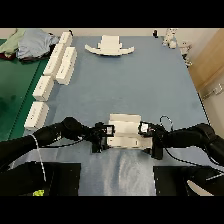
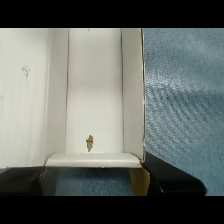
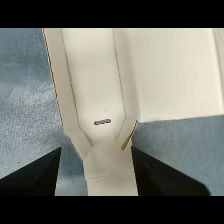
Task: Fold the box.
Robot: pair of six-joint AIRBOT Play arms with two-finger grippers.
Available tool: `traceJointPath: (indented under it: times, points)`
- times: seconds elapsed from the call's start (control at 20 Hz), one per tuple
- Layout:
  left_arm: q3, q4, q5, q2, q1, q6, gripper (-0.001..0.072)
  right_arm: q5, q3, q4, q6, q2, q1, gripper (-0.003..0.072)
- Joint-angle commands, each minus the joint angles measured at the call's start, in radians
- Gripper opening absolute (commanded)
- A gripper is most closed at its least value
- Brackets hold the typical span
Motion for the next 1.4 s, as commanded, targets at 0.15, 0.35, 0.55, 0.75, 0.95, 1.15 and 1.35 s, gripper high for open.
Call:
traceJointPath:
  times: [0.15,0.35,0.55,0.75,0.95,1.15,1.35]
  points:
    - [0.0,0.0,0.0,0.0,0.001,0.0,0.0597,0.1,-0.01,0.071,-0.142,-0.07,0.001,0.0322]
    - [0.0,0.0,0.0,0.0,0.001,0.0,0.0597,0.099,-0.01,0.122,-0.175,-0.069,0.014,0.0199]
    - [0.0,0.0,0.0,0.0,0.001,0.0,0.0597,0.138,-0.01,0.124,-0.178,-0.072,0.045,0.0137]
    - [0.0,0.0,0.0,0.0,0.001,0.0,0.0596,0.185,-0.01,0.166,-0.23,-0.106,0.051,0.037]
    - [0.0,0.0,0.0,0.0,0.001,0.0,0.0596,0.198,-0.01,0.227,-0.29,-0.14,0.051,0.0608]
    - [0.0,0.0,0.0,0.0,0.001,0.0,0.0597,0.197,-0.01,0.218,-0.289,-0.141,0.051,0.0608]
    - [0.0,0.0,0.0,0.0,0.001,0.0,0.0597,0.184,-0.008,0.171,-0.212,-0.129,0.051,0.0596]
